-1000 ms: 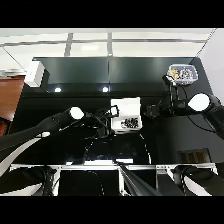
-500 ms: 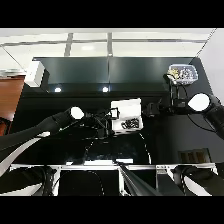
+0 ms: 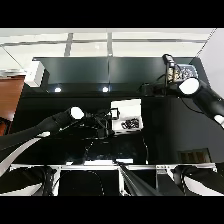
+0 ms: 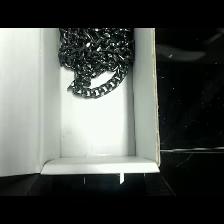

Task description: Fold the box and place the chain.

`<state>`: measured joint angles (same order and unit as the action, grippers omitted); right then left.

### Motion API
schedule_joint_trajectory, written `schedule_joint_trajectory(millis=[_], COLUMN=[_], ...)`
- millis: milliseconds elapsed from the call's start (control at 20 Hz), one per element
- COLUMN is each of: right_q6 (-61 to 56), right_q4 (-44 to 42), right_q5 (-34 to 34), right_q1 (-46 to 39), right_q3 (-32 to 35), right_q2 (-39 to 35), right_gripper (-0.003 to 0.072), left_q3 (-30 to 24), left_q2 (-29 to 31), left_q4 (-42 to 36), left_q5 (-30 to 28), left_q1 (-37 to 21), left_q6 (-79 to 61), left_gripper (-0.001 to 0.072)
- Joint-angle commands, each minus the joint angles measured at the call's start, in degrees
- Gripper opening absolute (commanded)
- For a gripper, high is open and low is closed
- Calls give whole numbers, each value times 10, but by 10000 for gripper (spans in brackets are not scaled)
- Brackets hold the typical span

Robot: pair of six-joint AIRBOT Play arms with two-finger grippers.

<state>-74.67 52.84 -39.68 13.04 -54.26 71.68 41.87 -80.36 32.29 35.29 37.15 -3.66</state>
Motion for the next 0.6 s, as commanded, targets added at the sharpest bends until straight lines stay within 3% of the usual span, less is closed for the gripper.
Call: schedule_joint_trajectory(millis=[0, 250, 550], right_q6=[147, 384, 491], right_q4=[-28, -21, -24], right_q5=[-90, -311, -369], right_q1=[7, -1, 9], right_q3=[-21, -52, -44], right_q2=[39, 32, 36], right_gripper=[596, 596, 596], left_q3=[1, 1, 1], left_q2=[0, 0, 0], left_q4=[0, 0, 0], left_q5=[-3, -3, -3], left_q1=[0, 0, 0], left_q6=[0, 0, 0], left_gripper=[349, 349, 349])
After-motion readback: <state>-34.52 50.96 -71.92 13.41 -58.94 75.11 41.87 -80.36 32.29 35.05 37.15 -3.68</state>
